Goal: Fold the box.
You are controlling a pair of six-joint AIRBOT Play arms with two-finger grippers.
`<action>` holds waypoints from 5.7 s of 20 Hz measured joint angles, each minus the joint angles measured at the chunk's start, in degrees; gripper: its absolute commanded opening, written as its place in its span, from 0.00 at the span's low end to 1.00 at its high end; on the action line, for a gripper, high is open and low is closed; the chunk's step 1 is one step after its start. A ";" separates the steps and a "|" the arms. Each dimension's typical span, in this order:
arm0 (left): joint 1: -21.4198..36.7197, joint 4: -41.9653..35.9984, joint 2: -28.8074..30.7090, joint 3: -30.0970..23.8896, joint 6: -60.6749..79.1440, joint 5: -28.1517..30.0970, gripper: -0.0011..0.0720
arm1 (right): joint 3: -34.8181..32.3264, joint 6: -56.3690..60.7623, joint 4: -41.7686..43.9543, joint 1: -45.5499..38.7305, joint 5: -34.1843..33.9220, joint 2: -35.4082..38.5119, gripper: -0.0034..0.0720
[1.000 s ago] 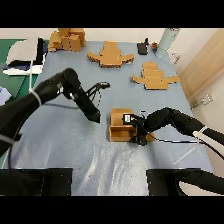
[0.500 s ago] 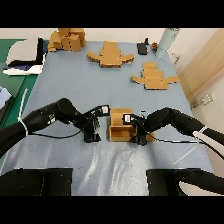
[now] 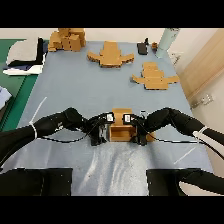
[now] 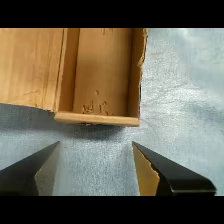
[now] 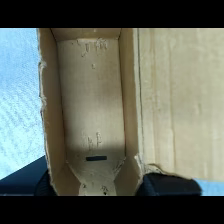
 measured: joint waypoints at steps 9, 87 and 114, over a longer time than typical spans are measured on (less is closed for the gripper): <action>-0.66 -1.16 -2.29 2.58 0.68 0.68 0.97 | 0.00 0.00 -0.02 0.00 0.00 0.00 0.80; -3.63 -5.60 -5.14 2.14 6.43 0.63 0.88 | 0.02 -0.04 -0.04 0.09 0.02 0.00 0.80; -3.48 -5.27 -5.14 2.38 2.14 2.03 0.60 | 0.00 0.02 -0.02 0.07 0.00 0.00 0.80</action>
